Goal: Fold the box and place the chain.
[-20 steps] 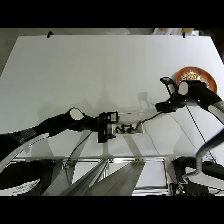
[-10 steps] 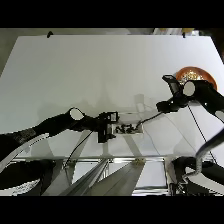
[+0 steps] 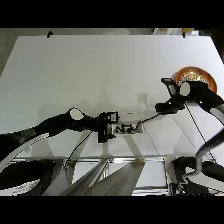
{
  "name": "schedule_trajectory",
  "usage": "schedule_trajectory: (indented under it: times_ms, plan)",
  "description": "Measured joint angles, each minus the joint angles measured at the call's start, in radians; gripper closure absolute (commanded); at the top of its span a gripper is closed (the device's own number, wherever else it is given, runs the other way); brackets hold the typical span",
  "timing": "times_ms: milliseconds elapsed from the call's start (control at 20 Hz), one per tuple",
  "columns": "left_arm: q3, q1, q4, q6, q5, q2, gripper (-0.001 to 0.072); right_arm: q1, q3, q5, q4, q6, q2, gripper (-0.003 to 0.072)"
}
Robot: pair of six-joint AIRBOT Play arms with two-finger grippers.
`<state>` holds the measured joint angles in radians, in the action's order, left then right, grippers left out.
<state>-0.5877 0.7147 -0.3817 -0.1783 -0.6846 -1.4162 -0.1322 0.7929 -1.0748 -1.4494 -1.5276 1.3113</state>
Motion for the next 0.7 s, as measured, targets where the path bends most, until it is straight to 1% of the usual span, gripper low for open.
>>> schedule_trajectory:
  times_ms: [50, 100, 150, 300, 400, 500, 700]
  plan:
    - [0.0, 0.0, 0.0, 0.0, 0.0, 0.0, 0.0505, -0.001, 0.0, 0.0, 0.004, -0.005, 0.011, 0.0537]
    - [0.0, 0.0, 0.0, 0.0, 0.0, 0.0, 0.0505, -0.003, 0.0, 0.0, 0.006, -0.011, 0.022, 0.0594]
    - [0.0, 0.0, 0.0, 0.0, 0.0, 0.0, 0.0505, -0.006, 0.001, -0.003, 0.011, -0.013, 0.03, 0.0675]
    - [0.0, 0.0, 0.0, 0.0, 0.0, 0.0, 0.0505, -0.022, 0.001, -0.009, 0.013, -0.011, 0.034, 0.0675]
    - [0.0, 0.0, 0.0, 0.0, 0.0, 0.0, 0.0505, -0.035, -0.002, -0.003, 0.005, 0.002, 0.01, 0.0675]
    - [0.0, 0.0, 0.0, 0.0, 0.0, 0.0, 0.0505, -0.047, -0.002, -0.008, 0.006, 0.008, -0.044, 0.0675]
    - [0.0, 0.0, 0.0, 0.0, 0.0, 0.0, 0.0505, -0.081, -0.001, -0.011, 0.006, 0.014, -0.198, 0.0675]
